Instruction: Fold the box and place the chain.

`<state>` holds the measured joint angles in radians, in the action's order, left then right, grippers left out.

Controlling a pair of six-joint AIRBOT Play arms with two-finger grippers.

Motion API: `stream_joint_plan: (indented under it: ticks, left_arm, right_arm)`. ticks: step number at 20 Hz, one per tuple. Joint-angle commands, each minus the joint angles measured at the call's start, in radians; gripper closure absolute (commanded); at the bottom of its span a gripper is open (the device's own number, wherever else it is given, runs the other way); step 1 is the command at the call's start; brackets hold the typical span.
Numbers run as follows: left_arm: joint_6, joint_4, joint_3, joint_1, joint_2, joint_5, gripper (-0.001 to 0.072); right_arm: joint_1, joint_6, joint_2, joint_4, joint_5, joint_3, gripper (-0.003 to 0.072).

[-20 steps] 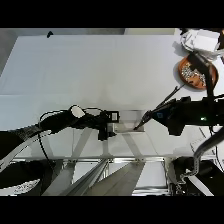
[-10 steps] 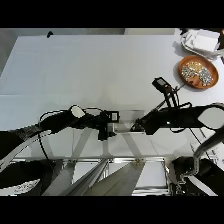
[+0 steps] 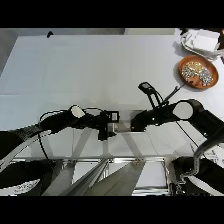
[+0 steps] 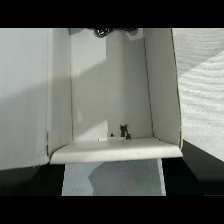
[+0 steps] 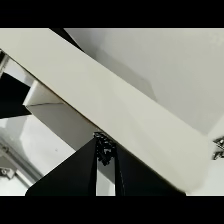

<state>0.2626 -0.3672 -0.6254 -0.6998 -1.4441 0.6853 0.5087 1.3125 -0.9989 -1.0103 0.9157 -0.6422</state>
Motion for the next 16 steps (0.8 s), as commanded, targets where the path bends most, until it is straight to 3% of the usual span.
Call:
stream_joint_plan:
  ticks: [1, 10, 12, 16]
  left_arm:
    - [0.0, 0.0, 0.0, 0.0, 0.0, 0.0, 0.0399]
    - [0.0, 0.0, 0.0, 0.0, 0.0, 0.0, 0.0399]
    - [0.0, 0.0, 0.0, 0.0, 0.0, 0.0, 0.0399]
    - [0.0, 0.0, 0.0, 0.0, 0.0, 0.0, 0.0399]
  right_arm:
    - [0.056, 0.0, -0.066, 0.002, -0.05, 0.0, 0.067]
    - [0.078, 0.0, -0.095, 0.002, -0.063, 0.0, 0.0665]
    - [0.078, 0.0, -0.094, 0.002, -0.06, 0.0, 0.0562]
    - [0.077, 0.0, -0.082, 0.029, -0.032, 0.0, 0.055]
